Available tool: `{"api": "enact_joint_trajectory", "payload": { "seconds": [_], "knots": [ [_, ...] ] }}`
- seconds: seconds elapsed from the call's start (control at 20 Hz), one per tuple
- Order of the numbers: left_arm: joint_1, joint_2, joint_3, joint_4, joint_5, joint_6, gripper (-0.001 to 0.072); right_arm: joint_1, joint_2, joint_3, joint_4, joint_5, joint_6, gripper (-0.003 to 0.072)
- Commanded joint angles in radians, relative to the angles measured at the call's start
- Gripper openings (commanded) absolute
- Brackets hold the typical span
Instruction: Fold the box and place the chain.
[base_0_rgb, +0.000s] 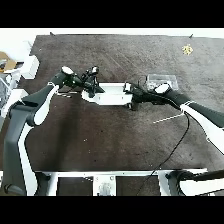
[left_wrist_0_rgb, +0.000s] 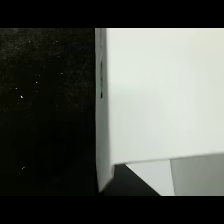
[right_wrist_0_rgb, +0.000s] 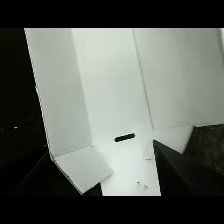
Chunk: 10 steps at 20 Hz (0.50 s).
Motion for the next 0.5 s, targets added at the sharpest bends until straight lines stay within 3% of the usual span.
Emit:
{"api": "enact_joint_trajectory", "payload": {
  "seconds": [0.0,0.45],
  "knots": [
    [0.0,0.0,0.0,0.001,0.0,0.001,0.0015,-0.018,0.018,0.025,0.031,0.006,0.0,0.0685],
    [0.0,0.0,0.0,0.0,0.0,0.001,0.0015,-0.091,-0.144,0.225,0.034,0.224,0.032,0.0679]
  ]
}}
